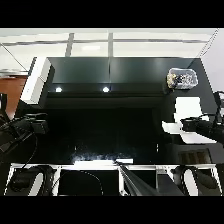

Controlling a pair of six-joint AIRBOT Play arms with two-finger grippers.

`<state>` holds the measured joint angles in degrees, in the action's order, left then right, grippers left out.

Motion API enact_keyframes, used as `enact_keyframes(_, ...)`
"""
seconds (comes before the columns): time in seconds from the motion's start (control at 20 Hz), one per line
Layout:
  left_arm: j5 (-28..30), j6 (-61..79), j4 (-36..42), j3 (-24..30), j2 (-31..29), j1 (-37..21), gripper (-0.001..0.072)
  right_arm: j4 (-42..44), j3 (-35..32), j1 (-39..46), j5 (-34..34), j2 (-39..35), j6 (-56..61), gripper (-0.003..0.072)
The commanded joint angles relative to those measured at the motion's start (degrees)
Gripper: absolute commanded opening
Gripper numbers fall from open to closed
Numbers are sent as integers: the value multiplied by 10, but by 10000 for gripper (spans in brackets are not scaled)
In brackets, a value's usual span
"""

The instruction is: Fold the box and place the chain.

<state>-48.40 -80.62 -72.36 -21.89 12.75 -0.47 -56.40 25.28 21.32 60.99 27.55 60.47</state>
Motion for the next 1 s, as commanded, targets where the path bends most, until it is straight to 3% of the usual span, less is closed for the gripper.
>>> enact_keyframes(0.0, 0, 0, 0, 0, 0, 0, 25, 0, 0, 0, 0, 0, 0, 12)
enact_keyframes(0.6, 1, -3, 7, 0, 0, 0, 25, -2, 0, 0, -1, 0, -3, 12)
enact_keyframes(0.7, 35, -7, 40, 0, 0, 0, 25, 9, 0, 0, -16, 0, -2, 12)
enact_keyframes(0.85, 141, -7, 93, 1, 2, 0, 27, 76, 0, 0, -102, 0, -2, 15)
enact_keyframes(0.9, 191, -7, 109, 1, 9, 0, 91, 103, 0, 0, -125, 0, -3, 213)
enact_keyframes(0.95, 231, -7, 127, 1, 22, 0, 464, 110, 0, -1, -150, 0, -5, 653)
